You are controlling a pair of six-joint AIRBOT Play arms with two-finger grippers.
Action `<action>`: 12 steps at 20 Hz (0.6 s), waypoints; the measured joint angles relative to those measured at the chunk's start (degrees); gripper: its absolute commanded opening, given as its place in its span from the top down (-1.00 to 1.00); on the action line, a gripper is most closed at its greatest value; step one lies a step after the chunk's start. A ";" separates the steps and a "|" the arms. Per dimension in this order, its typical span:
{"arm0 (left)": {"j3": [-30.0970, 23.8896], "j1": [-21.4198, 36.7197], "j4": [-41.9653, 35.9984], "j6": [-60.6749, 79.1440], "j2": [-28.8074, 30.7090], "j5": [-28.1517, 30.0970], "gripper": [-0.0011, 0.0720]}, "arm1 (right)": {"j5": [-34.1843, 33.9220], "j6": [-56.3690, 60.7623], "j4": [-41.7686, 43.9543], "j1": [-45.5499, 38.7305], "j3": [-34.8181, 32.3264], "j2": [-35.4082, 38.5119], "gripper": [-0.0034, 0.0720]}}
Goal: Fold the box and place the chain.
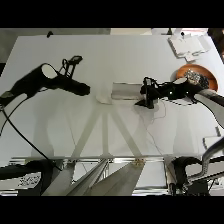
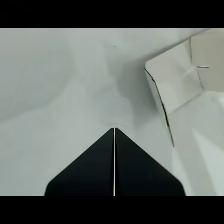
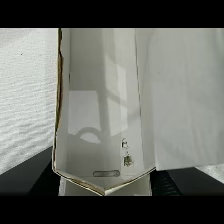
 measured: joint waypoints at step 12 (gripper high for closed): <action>-2.82 -6.69 -14.75 -1.92 -5.53 7.48 0.95 | 0.00 0.02 0.00 0.00 0.00 0.00 -0.18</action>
